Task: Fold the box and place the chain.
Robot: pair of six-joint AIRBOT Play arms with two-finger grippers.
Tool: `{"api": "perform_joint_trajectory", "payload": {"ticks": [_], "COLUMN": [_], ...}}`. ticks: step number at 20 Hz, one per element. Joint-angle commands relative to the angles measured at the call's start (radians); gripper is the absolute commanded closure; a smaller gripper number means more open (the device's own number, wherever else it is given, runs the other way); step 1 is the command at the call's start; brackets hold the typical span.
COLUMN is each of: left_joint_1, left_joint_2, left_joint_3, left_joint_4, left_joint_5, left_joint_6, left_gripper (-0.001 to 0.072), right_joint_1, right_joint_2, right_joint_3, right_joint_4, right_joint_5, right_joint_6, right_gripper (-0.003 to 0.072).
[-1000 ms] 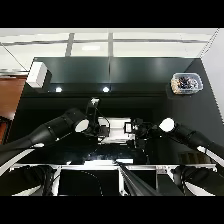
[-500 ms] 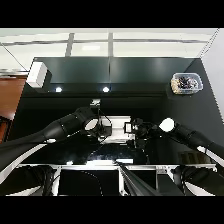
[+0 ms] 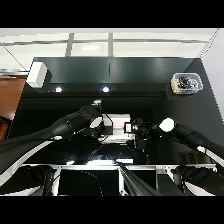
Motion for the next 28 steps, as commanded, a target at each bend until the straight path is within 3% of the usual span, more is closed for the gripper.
{"api": "perform_joint_trajectory", "payload": {"ticks": [1, 3, 4, 6, 7, 8, 9, 10, 11, 14, 21, 22, 24, 25, 28], "left_joint_1": [-0.008, -0.011, -0.011, -0.011, -0.011, -0.011, -0.011, -0.011, -0.011, -0.011, -0.009, -0.009, -0.009, -0.008, -0.007], "left_joint_2": [-0.003, -0.003, -0.003, -0.003, -0.003, -0.003, -0.003, -0.003, -0.003, -0.003, -0.003, -0.003, -0.003, -0.003, -0.003], "left_joint_3": [0.003, 0.003, 0.003, 0.004, 0.004, 0.004, 0.004, 0.004, 0.004, 0.004, 0.01, 0.01, 0.01, 0.01, 0.01], "left_joint_4": [-0.003, -0.003, -0.003, -0.003, -0.003, -0.003, -0.003, -0.003, -0.002, -0.002, -0.003, -0.002, 0.002, 0.002, 0.002], "left_joint_5": [-0.005, -0.004, 0.0, 0.0, 0.0, 0.0, 0.0, 0.0, 0.0, 0.008, 0.016, 0.016, 0.015, 0.015, 0.015], "left_joint_6": [0.0, 0.0, 0.0, 0.0, 0.0, 0.0, -0.001, -0.001, 0.0, 0.0, 0.0, 0.006, 0.027, 0.027, 0.026], "left_gripper": [0.0644, 0.0648, 0.0615, 0.0235, 0.0186, 0.0186, 0.0205, 0.0326, 0.0508, 0.0685, 0.0685, 0.0685, 0.0685, 0.0685, 0.0685], "right_joint_1": [0.001, 0.001, 0.001, 0.001, 0.001, 0.001, 0.001, 0.001, 0.001, 0.001, 0.001, 0.001, 0.001, 0.001, 0.001], "right_joint_2": [0.0, 0.0, 0.0, 0.0, 0.0, 0.0, 0.0, 0.0, 0.0, 0.0, 0.0, 0.005, 0.024, 0.038, 0.109], "right_joint_3": [0.0, 0.0, 0.0, 0.0, 0.0, 0.0, 0.0, 0.0, 0.0, 0.0, 0.0, 0.002, 0.003, 0.003, 0.003], "right_joint_4": [0.0, 0.0, 0.0, 0.0, 0.0, 0.0, 0.0, 0.0, 0.0, 0.0, 0.0, 0.0, -0.007, -0.028, -0.168], "right_joint_5": [0.001, 0.001, 0.001, 0.001, 0.001, 0.001, 0.001, 0.0, 0.001, 0.001, 0.0, 0.0, 0.0, 0.003, 0.013], "right_joint_6": [0.0, 0.0, 0.0, 0.0, 0.0, 0.0, 0.0, 0.0, 0.0, 0.0, 0.0, 0.006, 0.057, 0.06, 0.17], "right_gripper": [0.0494, 0.0494, 0.0494, 0.0494, 0.0494, 0.0494, 0.0494, 0.0494, 0.0494, 0.0494, 0.0492, 0.0396, 0.0075, 0.0038, 0.0038]}}
